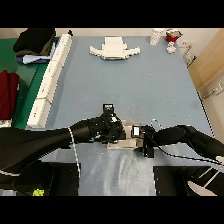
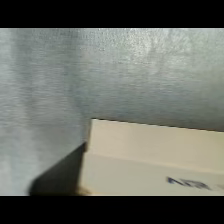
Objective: Fold the box.
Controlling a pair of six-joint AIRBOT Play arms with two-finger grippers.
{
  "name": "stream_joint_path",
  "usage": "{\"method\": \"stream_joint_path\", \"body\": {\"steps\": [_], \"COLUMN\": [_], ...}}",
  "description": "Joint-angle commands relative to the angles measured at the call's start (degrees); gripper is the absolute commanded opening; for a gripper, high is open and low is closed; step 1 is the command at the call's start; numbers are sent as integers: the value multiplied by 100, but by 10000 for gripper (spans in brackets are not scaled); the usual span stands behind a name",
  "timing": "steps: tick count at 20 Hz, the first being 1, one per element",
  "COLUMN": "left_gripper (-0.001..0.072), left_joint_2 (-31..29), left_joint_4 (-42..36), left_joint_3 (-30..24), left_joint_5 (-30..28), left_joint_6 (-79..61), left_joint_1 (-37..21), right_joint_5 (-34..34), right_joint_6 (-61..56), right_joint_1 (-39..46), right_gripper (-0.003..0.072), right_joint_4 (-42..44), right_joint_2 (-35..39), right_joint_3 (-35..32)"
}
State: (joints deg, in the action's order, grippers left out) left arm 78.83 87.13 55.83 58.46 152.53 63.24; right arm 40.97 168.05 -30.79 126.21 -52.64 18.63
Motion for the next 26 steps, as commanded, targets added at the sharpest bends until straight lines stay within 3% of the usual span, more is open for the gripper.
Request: {"method": "stream_joint_path", "body": {"steps": [1, 9, 11, 13, 15, 20, 21, 22, 23, 26], "left_gripper": [558, 556, 316, 283, 16, 19, 170, 483, 529, 529], "left_joint_2": [2, 2, 2, 2, 2, 2, 2, 2, 2, -13], "left_joint_4": [31, 42, 109, 109, 109, 120, 118, 118, 120, 118], "left_joint_3": [0, 0, 0, 0, 0, 0, 0, 0, 0, 0], "left_joint_5": [262, 522, 522, 522, 516, 518, 514, 518, 514, 514], "left_joint_6": [-4, -13, -90, -195, -234, -240, -299, -291, -293, -299], "left_joint_1": [0, 0, 0, 2, 2, 0, 2, 0, 0, 0], "right_joint_5": [0, -2, 0, 0, -2, -2, -2, -2, 0, -2], "right_joint_6": [2, 2, 2, 2, 2, 2, 2, 2, 2, 2], "right_joint_1": [0, 0, 0, 0, 0, 0, 0, 0, 0, 0], "right_gripper": [460, 460, 460, 460, 460, 460, 460, 460, 460, 460], "right_joint_4": [2, 0, 0, 0, 2, 0, 2, 2, 0, 0], "right_joint_2": [-2, -2, -2, -2, -2, -2, -2, -2, -2, -2], "right_joint_3": [4, 4, 4, 4, 4, 4, 4, 4, 4, 4]}}
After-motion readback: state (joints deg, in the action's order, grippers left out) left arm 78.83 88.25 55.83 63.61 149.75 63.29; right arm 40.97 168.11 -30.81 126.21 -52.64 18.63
